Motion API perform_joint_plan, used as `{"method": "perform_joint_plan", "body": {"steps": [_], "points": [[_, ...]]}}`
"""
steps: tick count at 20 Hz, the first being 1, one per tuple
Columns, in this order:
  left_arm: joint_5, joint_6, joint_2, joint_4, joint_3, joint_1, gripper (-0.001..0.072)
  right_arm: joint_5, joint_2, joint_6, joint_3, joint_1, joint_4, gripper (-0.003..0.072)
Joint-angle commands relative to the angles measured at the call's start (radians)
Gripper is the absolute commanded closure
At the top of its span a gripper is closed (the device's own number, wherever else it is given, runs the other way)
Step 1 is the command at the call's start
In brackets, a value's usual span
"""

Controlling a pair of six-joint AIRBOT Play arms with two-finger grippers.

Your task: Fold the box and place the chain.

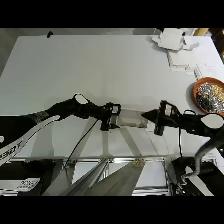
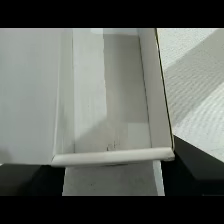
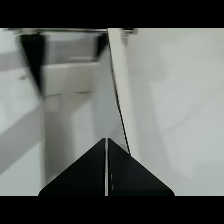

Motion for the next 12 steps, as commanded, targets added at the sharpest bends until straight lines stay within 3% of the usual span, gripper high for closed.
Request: {"method": "perform_joint_plan", "body": {"steps": [1,6,10,12], "points": [[0.0,0.0,0.0,0.0,0.0,0.0,0.0277,-0.327,-0.108,0.024,0.001,0.008,0.207,0.0666],[0.0,0.0,0.0,0.0,0.0,0.0,0.0277,-0.335,-0.287,0.142,0.001,0.008,0.121,0.0666],[0.0,0.0,0.0,0.0,0.0,0.001,0.0277,-0.312,-0.26,0.273,0.001,0.008,-0.038,0.0666],[0.0,0.0,0.0,0.0,0.0,0.001,0.0277,-0.234,-0.195,0.294,0.019,-0.005,-0.127,0.0666]]}}
